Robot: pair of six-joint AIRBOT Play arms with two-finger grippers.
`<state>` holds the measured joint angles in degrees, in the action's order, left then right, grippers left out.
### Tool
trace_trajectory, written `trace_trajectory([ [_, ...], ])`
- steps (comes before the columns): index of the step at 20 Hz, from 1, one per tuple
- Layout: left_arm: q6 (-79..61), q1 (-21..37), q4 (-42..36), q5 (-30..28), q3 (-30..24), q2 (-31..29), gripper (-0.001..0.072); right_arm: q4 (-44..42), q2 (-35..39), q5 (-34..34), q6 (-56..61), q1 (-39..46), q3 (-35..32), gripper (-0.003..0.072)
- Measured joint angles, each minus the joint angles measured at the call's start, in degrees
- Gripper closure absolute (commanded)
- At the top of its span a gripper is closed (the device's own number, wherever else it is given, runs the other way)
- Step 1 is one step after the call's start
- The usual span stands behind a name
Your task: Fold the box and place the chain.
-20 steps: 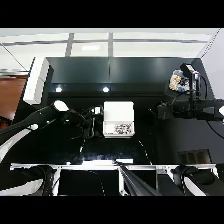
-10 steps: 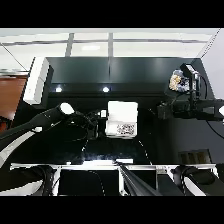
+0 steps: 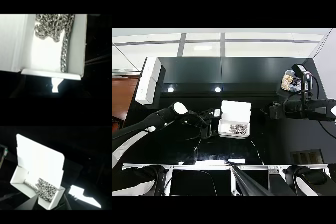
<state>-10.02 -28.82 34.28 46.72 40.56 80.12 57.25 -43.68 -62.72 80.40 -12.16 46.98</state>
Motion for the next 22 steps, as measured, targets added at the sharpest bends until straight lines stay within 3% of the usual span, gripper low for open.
trace_trajectory([
  [7, 0.07, -0.13, 0.87, 2.45, 2.56, 1.16, 0.0008, -0.04, 0.00, -0.17, 0.15, 0.00, 0.00, 0.0303],
  [8, 0.04, -0.20, 0.90, 2.82, 2.67, 1.36, 0.0039, -0.04, -0.02, -0.17, 0.15, 0.00, 0.00, 0.0303],
  [9, 0.04, -0.26, 0.92, 2.97, 2.75, 1.60, 0.0127, -0.04, -0.02, -0.17, 0.17, 0.00, 0.00, 0.0303],
  [10, 0.09, -0.31, 0.98, 3.02, 2.80, 1.75, 0.0294, -0.04, -0.02, -0.17, 0.15, 0.00, 0.00, 0.0303],
  [11, 0.28, -0.31, 0.94, 3.02, 2.82, 1.84, 0.0362, -0.02, -0.07, -0.15, 0.15, 0.00, 0.00, 0.0303],
  [16, 0.98, -0.31, 0.87, 3.04, 2.91, 2.10, 0.0361, 2.01, -3.04, 1.51, 2.25, 0.00, -0.04, 0.0302],
  [22, 1.22, -0.31, 1.07, 2.91, 2.91, 2.12, 0.0361, 2.60, -18.40, 10.21, 2.23, 1.68, 5.95, 0.0301],
])
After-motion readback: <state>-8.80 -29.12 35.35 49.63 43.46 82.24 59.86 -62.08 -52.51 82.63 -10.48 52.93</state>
